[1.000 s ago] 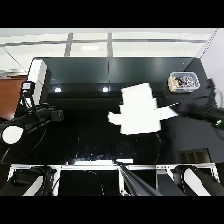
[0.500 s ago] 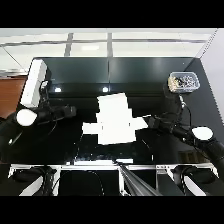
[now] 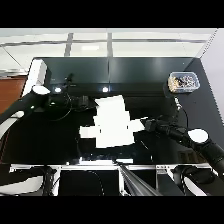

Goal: Fold the box and place the chain.

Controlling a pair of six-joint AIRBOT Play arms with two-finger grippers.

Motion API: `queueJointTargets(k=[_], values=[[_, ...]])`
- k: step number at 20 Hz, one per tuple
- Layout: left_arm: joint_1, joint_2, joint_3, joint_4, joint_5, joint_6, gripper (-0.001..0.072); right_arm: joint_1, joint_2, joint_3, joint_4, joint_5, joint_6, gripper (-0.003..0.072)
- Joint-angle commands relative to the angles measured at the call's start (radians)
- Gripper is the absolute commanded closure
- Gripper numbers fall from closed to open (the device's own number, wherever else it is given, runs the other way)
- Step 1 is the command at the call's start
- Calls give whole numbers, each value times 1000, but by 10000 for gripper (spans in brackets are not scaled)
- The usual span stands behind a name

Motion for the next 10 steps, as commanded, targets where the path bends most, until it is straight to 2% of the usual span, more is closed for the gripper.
queueJointTargets(k=[1,3,4,6,8,9,10], values=[[-11,-143,59,-90,-187,172,0,3,1,0,0,-3,0,670],[-38,-204,79,-90,-294,259,13,3,1,0,0,-3,0,670],[-52,-223,84,-90,-327,299,42,3,1,0,0,-3,0,670],[-77,-242,98,-75,-381,411,180,3,1,0,0,-3,0,670],[-93,-253,138,-6,-402,438,383,3,1,0,0,-3,0,670],[-98,-260,161,29,-411,438,444,3,1,0,0,-3,0,670],[-107,-272,184,50,-425,438,457,3,1,0,0,-3,0,670]])
